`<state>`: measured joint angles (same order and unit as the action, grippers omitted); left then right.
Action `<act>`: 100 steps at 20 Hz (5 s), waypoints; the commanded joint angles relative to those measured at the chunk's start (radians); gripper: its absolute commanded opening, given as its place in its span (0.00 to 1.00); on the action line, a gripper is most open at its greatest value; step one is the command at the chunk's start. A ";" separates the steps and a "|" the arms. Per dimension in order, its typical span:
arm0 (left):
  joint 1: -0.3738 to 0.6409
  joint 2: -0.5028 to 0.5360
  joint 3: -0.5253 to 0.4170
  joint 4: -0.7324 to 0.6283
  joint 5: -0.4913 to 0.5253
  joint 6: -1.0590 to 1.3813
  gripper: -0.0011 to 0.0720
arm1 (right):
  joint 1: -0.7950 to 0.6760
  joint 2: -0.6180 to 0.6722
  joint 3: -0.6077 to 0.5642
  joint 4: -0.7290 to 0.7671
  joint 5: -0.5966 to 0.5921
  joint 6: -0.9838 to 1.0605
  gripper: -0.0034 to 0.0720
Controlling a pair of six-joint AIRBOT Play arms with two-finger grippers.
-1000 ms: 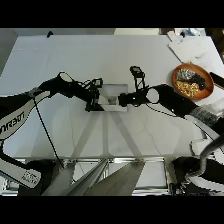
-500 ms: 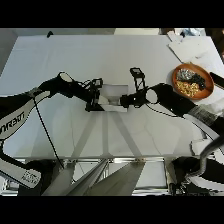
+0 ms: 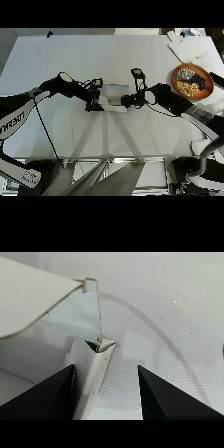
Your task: Fold the box and place the chain.
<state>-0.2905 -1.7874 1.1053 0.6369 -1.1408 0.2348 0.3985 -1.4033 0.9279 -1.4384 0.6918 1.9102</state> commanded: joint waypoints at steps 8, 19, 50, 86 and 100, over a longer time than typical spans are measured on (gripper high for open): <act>0.000 0.000 0.000 0.000 0.000 0.000 0.30 | 0.065 -0.117 0.135 -0.107 0.118 0.137 0.56; 0.000 0.000 0.000 0.000 0.000 0.000 0.30 | 0.121 -0.206 0.233 -0.260 0.238 0.482 0.46; 0.000 0.000 0.000 0.000 0.000 0.000 0.30 | 0.071 0.234 0.235 -0.433 0.449 0.405 0.65; 0.000 0.000 0.000 0.000 0.000 0.000 0.30 | -0.830 -0.242 0.238 -0.282 0.163 -0.069 0.21; 0.000 0.000 0.000 0.000 0.000 0.000 0.30 | -0.830 0.135 0.240 -0.228 0.358 -0.286 0.06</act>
<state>-0.2905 -1.7874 1.1053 0.6369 -1.1408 0.2348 -0.4309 -1.3445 1.1675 -1.7039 0.9699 1.6737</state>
